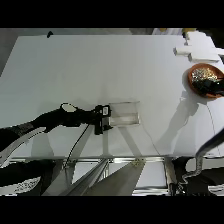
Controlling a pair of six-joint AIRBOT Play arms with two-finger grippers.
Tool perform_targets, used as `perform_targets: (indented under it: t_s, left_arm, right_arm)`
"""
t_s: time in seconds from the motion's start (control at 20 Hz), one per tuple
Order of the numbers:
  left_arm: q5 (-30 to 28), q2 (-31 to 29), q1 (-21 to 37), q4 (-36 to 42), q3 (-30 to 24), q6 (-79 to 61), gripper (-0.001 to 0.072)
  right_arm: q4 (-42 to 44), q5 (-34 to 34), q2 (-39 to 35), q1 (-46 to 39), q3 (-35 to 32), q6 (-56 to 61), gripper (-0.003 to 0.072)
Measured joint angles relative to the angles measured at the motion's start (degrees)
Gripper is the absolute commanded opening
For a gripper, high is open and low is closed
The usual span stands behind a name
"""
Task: Fold the box and place the chain.
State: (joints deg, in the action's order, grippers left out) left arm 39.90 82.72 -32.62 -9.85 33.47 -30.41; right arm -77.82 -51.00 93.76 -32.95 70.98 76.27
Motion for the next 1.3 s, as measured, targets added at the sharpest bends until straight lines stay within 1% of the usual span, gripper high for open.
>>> perform_targets:
  t_s: [0.2, 0.4, 0.6, 0.9, 1.05, 1.3]
  left_arm:
    - [0.0, 0.0, 0.0, 0.0, 0.0, 0.0, 0.0088]
    - [0.0, 0.0, 0.0, 0.0, 0.0, 0.0, 0.0088]
    - [0.0, 0.0, 0.0, 0.0, 0.0, 0.0, 0.0088]
    - [0.0, 0.0, 0.0, 0.0, 0.0, 0.0, 0.0088]
    - [0.0, 0.0, 0.0, 0.0, 0.0, 0.0, 0.0088]
    - [0.0, 0.0, 0.0, 0.0, 0.0, 0.0, 0.0088]
  right_arm:
    - [0.2, -0.7, -5.0, 0.0, 0.1, 0.0, 0.0016]
    - [2.3, -4.5, -11.0, 0.0, 0.0, -0.7, 0.0016]
    - [8.1, -10.2, -18.4, 0.0, 0.0, -2.8, 0.0016]
    - [18.4, -22.8, -30.8, 1.1, 0.0, -5.4, 0.0016]
    - [20.8, -27.7, -35.7, 5.7, 0.1, -5.9, 0.0016]
    - [22.1, -34.3, -40.0, 19.6, 0.1, -6.2, 0.0016]
